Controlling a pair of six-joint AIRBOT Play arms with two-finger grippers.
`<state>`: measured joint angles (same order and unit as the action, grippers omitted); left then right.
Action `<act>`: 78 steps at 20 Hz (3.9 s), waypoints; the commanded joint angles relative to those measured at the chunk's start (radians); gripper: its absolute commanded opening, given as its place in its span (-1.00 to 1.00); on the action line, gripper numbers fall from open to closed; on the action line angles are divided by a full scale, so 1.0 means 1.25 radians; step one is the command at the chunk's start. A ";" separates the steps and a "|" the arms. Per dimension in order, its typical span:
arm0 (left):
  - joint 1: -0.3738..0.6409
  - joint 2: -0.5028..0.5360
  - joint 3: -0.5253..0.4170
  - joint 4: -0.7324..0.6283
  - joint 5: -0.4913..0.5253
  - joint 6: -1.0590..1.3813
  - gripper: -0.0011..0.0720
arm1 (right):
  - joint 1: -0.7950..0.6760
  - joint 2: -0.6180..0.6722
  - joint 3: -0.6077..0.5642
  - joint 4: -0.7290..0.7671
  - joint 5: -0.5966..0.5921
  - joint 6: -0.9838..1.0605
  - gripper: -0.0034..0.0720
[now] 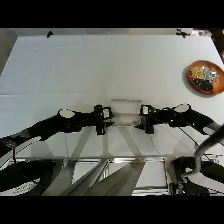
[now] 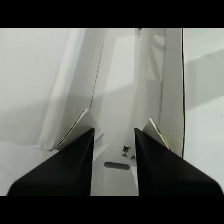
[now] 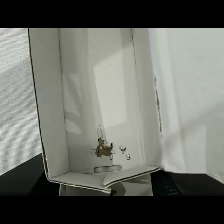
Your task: Fold the box and place the chain.
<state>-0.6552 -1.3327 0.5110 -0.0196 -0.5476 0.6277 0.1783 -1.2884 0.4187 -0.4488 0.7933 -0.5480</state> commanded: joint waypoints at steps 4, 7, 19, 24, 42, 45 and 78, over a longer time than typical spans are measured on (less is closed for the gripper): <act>-0.006 0.000 0.001 -0.014 -0.002 0.001 0.18 | 0.000 0.000 0.000 0.001 0.000 0.001 0.31; -0.006 -0.005 0.001 -0.014 -0.001 0.002 -0.22 | 0.000 0.000 0.000 0.001 0.000 0.001 0.31; -0.006 -0.004 0.001 -0.016 -0.002 0.003 0.28 | 0.000 0.000 0.000 0.001 0.000 0.001 0.31; -0.004 0.044 0.001 -0.026 -0.005 -0.004 0.11 | 0.000 0.000 0.000 0.001 0.000 0.001 0.31; 0.135 0.411 -0.021 0.423 -0.087 -0.815 -0.95 | 0.000 0.000 0.000 0.001 0.000 0.001 0.31; 0.251 0.440 -0.021 0.669 -0.186 -1.161 -0.95 | 0.000 0.000 0.000 0.001 0.000 0.001 0.31; 0.245 -0.010 0.014 0.378 -0.251 -1.273 -0.95 | 0.000 0.000 0.000 0.001 0.000 0.001 0.31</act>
<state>-0.3344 -1.3403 0.5228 0.4896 -0.8688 -0.9916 0.1783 -1.2884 0.4187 -0.4480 0.7933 -0.5468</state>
